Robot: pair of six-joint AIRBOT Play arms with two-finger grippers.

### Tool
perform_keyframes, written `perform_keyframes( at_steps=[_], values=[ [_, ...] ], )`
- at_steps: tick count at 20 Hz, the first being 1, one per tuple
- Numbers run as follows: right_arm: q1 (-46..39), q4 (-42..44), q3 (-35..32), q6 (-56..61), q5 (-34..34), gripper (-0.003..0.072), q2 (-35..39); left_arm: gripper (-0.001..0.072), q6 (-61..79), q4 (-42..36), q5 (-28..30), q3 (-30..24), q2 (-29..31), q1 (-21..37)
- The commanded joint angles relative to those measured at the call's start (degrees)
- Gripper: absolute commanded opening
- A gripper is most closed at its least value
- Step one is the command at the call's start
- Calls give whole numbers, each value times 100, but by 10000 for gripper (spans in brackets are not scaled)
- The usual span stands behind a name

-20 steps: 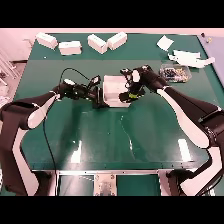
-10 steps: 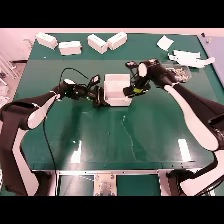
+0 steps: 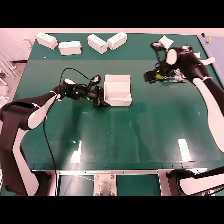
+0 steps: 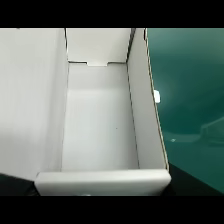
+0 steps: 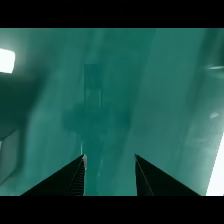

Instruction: Fold the box and place the chain.

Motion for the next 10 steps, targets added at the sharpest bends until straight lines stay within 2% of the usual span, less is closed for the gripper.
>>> perform_keyframes(
  at_steps=[1,5,10],
  values=[
    [-743,-114,-9,-11,-1056,357,-37,534,-2,0,-9,0,0,2],
    [-1405,-7,-7,-15,-1534,358,-446,534,-2,0,-7,0,0,2],
    [-1720,-15,35,-31,-2201,359,-1051,534,-13,0,-9,0,0,2]
  ],
)
